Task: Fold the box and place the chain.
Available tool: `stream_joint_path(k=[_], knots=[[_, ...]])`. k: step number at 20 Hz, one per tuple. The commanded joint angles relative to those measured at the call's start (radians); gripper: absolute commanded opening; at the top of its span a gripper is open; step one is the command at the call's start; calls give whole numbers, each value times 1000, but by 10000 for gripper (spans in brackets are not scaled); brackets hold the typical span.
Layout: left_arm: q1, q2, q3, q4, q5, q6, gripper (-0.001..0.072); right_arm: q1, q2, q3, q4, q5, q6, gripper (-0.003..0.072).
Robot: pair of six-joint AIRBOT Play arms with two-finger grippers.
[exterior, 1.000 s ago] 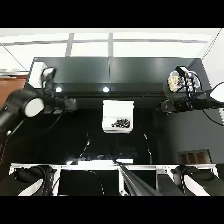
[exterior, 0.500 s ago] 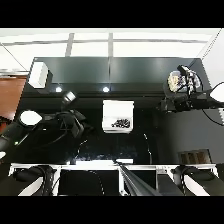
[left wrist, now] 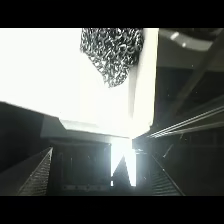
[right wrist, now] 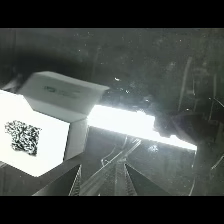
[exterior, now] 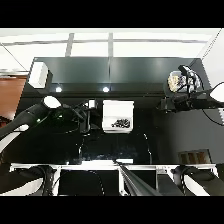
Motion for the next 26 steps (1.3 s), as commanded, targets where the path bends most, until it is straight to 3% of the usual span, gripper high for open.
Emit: stream_joint_path(k=[1, 11, 22, 26], knots=[[-16, -71, 32, 49, -5, 36, 716, 0, 1, 0, 0, -1, 10, 323], [-65, -104, 33, -39, 51, 41, 716, 0, 1, 1, 50, -22, 21, 323], [-65, -126, 44, -37, 98, 41, 716, 0, 1, 1, 53, -34, 21, 323], [-70, -126, 66, -37, 58, 73, 716, 0, 1, 1, 53, -34, 21, 323]])
